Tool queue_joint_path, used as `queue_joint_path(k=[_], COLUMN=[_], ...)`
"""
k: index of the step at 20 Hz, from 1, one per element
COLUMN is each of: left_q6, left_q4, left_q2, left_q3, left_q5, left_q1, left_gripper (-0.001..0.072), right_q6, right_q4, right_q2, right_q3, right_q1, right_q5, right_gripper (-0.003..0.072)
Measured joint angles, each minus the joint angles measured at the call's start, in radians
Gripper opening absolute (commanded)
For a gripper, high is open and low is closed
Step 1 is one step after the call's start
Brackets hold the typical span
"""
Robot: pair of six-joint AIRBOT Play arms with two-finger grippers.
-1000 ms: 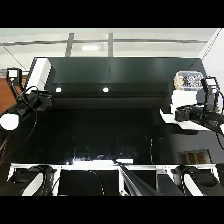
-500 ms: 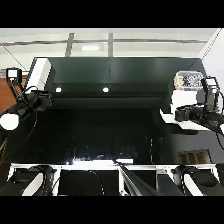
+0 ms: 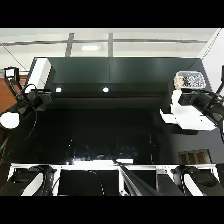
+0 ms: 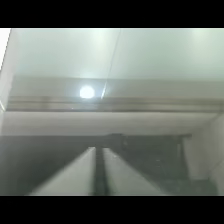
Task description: Fold the box and place the chain.
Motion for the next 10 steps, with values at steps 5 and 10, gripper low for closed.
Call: queue_joint_path(k=[5,10], left_q6=[0.000,0.008], left_q4=[-0.047,-0.033], left_q2=[-0.002,0.039], left_q3=[0.001,0.011], left_q5=[-0.093,-0.330], left_q1=[0.000,-0.002], left_gripper=[0.0712,0.0711], right_q6=[0.011,0.211], right_q4=[-0.003,-0.267], right_q2=[-0.109,-0.226], right_q3=[0.007,0.146], right_q1=[-0.018,-0.293], right_q5=[-0.018,0.148], right_gripper=[0.0712,0.0712])
